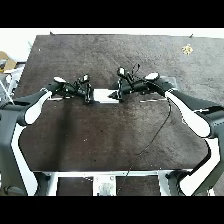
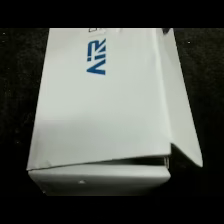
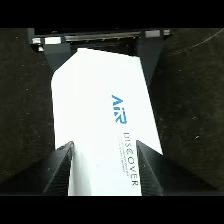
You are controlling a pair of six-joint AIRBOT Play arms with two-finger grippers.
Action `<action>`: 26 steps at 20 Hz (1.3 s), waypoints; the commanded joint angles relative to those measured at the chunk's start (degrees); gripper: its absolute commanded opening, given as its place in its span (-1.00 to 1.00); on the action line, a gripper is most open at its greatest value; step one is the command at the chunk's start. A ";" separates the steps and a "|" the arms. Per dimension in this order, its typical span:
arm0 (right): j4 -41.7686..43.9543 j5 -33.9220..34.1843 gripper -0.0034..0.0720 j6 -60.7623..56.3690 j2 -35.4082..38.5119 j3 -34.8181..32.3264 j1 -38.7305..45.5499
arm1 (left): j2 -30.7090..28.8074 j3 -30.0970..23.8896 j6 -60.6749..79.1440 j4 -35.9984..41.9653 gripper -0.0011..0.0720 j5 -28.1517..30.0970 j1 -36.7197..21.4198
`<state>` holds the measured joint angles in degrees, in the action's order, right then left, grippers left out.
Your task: Fold the box and place the chain.
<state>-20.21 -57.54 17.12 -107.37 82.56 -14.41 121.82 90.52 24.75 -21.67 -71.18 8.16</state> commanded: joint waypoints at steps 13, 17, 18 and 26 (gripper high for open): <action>-1.57 3.56 -0.39 2.29 1.14 1.95 -0.11 | -0.04 0.02 0.17 -0.15 -0.52 -0.22 0.00; -2.80 1.03 -0.39 1.90 1.14 1.86 -0.11 | -0.04 0.02 0.17 -0.15 -0.52 -0.22 0.00; -2.84 0.20 -0.39 1.90 1.14 1.86 -0.11 | -0.04 0.02 0.17 -0.15 -0.52 -0.22 0.00; -8.13 -1.60 -0.39 -1.97 1.14 0.22 -0.15 | -0.04 0.02 0.17 -0.15 -0.52 -0.22 0.00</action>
